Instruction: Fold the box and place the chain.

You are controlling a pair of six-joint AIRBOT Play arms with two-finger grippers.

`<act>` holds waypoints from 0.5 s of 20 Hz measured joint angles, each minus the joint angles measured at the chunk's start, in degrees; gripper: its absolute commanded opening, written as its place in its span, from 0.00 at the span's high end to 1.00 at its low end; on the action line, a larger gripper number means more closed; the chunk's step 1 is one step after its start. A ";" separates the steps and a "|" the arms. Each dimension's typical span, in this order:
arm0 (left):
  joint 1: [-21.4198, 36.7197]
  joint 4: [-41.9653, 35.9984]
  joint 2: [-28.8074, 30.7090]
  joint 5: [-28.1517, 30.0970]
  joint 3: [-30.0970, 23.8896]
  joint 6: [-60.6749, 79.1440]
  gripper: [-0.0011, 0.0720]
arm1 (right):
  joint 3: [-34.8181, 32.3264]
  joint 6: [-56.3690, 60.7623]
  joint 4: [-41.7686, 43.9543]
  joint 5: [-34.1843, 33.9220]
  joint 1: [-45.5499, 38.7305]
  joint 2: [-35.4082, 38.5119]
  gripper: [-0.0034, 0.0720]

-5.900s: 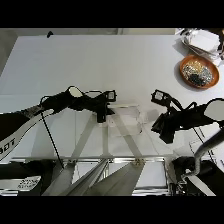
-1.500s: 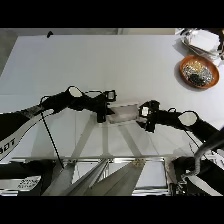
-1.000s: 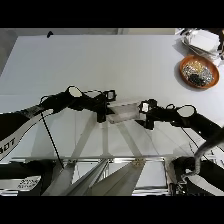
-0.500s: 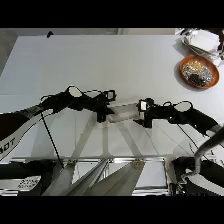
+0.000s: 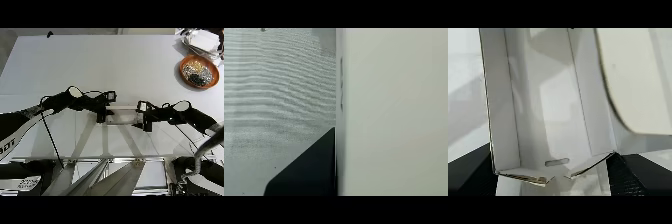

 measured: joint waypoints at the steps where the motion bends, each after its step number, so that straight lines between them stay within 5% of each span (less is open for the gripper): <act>1: 0.00 -0.04 0.00 0.00 0.00 0.00 0.95 | 0.00 0.35 -0.66 0.13 -0.02 0.00 0.12; 4: -0.02 -0.07 0.00 0.04 0.02 0.00 0.95 | 0.00 0.79 -1.70 -0.28 0.00 -0.13 0.25; 6: 0.00 -0.07 0.00 0.09 0.02 0.00 0.95 | -0.02 0.90 -2.10 -0.98 0.00 -0.74 0.22; 8: 0.00 -0.09 0.00 0.11 0.02 -0.04 0.95 | 0.00 0.98 -2.36 -1.68 0.17 -1.64 0.09; 10: 0.00 -0.07 0.00 0.15 0.02 -0.04 0.95 | -0.02 1.01 -2.12 -2.54 0.35 -2.54 0.08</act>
